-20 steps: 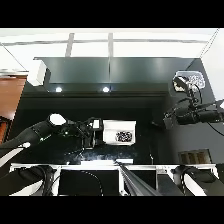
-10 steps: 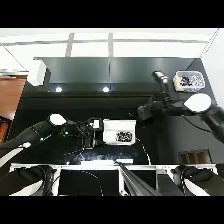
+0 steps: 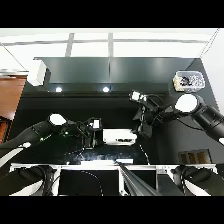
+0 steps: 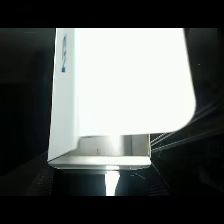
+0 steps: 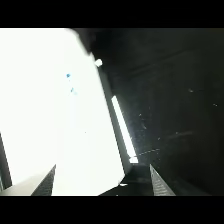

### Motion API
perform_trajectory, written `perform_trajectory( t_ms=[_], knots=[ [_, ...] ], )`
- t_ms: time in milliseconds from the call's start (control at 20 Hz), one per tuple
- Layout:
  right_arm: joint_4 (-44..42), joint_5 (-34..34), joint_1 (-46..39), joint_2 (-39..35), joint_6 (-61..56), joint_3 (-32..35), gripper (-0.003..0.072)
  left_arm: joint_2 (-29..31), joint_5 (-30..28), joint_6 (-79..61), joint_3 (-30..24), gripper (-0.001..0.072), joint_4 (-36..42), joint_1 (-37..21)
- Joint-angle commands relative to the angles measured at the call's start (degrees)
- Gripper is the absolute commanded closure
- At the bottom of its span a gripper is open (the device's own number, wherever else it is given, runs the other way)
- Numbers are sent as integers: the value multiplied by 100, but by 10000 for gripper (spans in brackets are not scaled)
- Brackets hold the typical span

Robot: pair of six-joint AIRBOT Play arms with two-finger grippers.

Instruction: Fold the box and place the chain.

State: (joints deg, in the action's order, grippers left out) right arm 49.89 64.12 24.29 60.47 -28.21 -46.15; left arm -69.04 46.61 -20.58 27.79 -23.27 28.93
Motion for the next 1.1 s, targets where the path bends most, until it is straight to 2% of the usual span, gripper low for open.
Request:
perform_trajectory(
  t_ms=[0, 300, 550, 750, 800, 850, 900, 950, 1000, 1050],
  knots=[
    [103, 111, 101, -17, 675, 70, 11, -4, 2, 0, 4, 253, -2, 2],
    [98, -444, 592, -15, 879, 468, 12, -4, 2, 2, 4, 253, -2, 2],
    [-144, -168, 629, -17, 866, 461, 12, -4, 0, 2, 4, 253, -2, 2],
    [-133, -245, 758, -17, 826, 463, 15, -4, 2, 2, 4, 253, 0, 2],
    [-136, -315, 763, -17, 817, 463, 178, -4, 4, 0, 4, 253, -2, 2],
    [-129, -387, 763, -17, 802, 463, 262, -4, 4, 0, 4, 253, -2, 2],
    [-120, -446, 763, -17, 796, 461, 264, -4, 7, 0, 4, 253, -2, 2],
    [-122, -511, 763, -17, 715, 461, 428, -4, 11, 0, 4, 253, -2, 2],
    [-118, -520, 763, -17, 671, 461, 463, -4, 11, 0, 4, 253, -2, 2],
    [-120, -522, 763, -20, 632, 461, 464, -4, 13, 0, 4, 253, -2, 2]
  ],
)
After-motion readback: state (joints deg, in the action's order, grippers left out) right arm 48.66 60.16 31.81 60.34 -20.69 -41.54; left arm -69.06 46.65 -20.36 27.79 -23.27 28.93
